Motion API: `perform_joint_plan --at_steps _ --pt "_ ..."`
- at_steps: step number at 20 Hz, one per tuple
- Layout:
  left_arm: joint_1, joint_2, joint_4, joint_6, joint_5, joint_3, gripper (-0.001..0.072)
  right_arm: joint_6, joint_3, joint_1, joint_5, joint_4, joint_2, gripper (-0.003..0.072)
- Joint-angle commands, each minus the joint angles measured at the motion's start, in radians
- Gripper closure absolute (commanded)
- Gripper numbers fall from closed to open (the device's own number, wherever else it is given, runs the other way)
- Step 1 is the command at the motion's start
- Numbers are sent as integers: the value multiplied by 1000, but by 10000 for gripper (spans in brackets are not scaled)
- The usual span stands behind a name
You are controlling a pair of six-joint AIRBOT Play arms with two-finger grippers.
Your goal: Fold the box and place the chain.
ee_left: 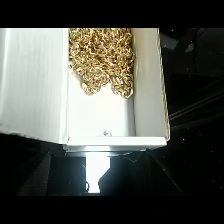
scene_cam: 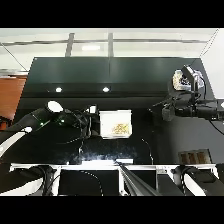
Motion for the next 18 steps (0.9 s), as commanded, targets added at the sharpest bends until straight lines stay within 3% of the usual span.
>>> perform_joint_plan --at_steps 1,7,18 --pt "-2 -1 4 -33 -4 0 -2 0 1 1 0 0 1 223" --pt "-2 -1 89 -53 -27 -1 -2 0 1 1 0 0 1 223" --pt "-66 -1 -7 -61 42 0 -2 1 1 1 1 0 1 223"
